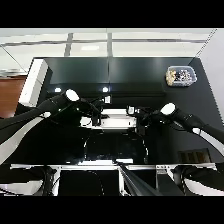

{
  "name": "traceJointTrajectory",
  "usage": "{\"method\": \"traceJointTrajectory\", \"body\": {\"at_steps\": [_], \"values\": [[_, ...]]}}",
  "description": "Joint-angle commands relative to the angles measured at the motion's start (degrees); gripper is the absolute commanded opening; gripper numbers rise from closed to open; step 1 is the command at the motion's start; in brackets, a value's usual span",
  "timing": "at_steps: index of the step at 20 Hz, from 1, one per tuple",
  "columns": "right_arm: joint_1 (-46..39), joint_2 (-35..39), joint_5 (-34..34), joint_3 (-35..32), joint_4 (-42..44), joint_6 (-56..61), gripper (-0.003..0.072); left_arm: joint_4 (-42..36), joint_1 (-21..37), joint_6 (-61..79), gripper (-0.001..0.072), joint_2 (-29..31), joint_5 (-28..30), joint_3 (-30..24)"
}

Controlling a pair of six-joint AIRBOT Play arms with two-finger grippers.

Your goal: Fold the box and place the chain.

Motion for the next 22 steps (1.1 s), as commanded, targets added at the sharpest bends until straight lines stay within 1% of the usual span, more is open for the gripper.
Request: {"method": "traceJointTrajectory", "body": {"at_steps": [1,6,7,8,9,14,15,16,17,18,20,22], "values": [[0.2,-0.1,-0.4,0.0,-0.5,0.4,0.0704,0.0,0.0,0.0,0.003,0.0,0.0,0.0],[0.2,-0.1,-0.4,0.0,-0.5,0.4,0.0703,0.0,0.0,0.0,0.003,0.0,0.0,0.0],[0.2,-0.1,-0.4,0.0,-0.5,0.4,0.0664,0.0,0.0,0.0,0.003,0.0,0.0,0.0],[0.2,-0.1,-0.4,0.0,-0.5,0.4,0.0526,0.0,0.0,0.0,0.003,0.0,0.0,0.0],[0.2,-0.1,-0.4,0.0,-0.5,0.4,0.0475,0.0,0.0,0.0,0.003,0.0,0.0,0.0],[0.2,0.0,-0.4,0.0,-0.5,0.4,0.0475,0.0,0.2,-1.0,0.0036,0.3,-0.3,0.0],[0.2,0.0,-0.4,0.0,-0.5,0.4,0.0475,0.4,0.4,-2.0,0.016,0.9,-0.2,0.0],[0.2,0.0,-0.4,0.0,-0.5,0.4,0.0475,0.9,0.9,-2.9,0.0429,2.1,-0.4,0.0],[0.2,0.0,-0.4,0.0,-0.5,0.4,0.0475,1.9,1.5,-4.9,0.0642,3.8,-0.3,0.0],[0.2,0.0,-0.4,0.0,-0.5,0.4,0.0475,3.4,2.4,-7.9,0.071,5.7,-0.6,0.0],[0.2,0.0,-0.4,0.0,-0.5,0.4,0.0475,9.1,4.7,-14.7,0.071,10.7,-3.8,0.0],[0.2,0.0,-0.4,0.0,-0.5,0.3,0.0475,17.0,7.5,-26.0,0.0708,16.5,-10.1,0.0]]}}
